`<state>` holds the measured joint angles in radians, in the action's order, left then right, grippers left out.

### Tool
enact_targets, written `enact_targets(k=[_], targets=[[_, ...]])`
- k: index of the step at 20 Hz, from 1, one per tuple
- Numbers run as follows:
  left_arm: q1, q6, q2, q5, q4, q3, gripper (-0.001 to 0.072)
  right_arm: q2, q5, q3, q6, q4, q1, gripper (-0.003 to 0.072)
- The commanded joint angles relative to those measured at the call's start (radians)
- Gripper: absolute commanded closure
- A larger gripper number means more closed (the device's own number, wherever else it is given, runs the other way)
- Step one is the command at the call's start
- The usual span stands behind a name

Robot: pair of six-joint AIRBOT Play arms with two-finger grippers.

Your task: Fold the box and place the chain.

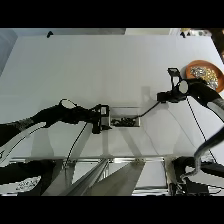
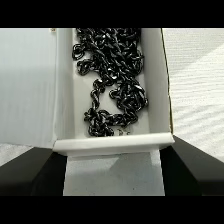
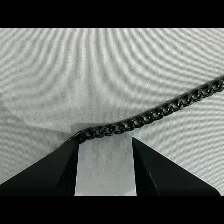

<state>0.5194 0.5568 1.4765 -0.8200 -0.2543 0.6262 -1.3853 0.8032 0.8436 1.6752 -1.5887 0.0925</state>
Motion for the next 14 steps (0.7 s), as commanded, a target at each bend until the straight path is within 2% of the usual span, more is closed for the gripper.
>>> enact_targets(k=[1,7,14], targets=[[0.0,0.0,-0.001,0.0,0.0,0.001,0.0558,-0.001,-0.008,0.0,0.0,0.0,0.0,0.0347],[0.0,0.0,-0.001,0.0,0.0,0.001,0.0558,0.003,0.027,0.0,-0.009,0.004,0.0,0.0346],[0.0,0.0,-0.001,0.0,0.0,0.001,0.0558,0.028,-0.011,0.0,-0.026,0.006,0.0,0.0347]])
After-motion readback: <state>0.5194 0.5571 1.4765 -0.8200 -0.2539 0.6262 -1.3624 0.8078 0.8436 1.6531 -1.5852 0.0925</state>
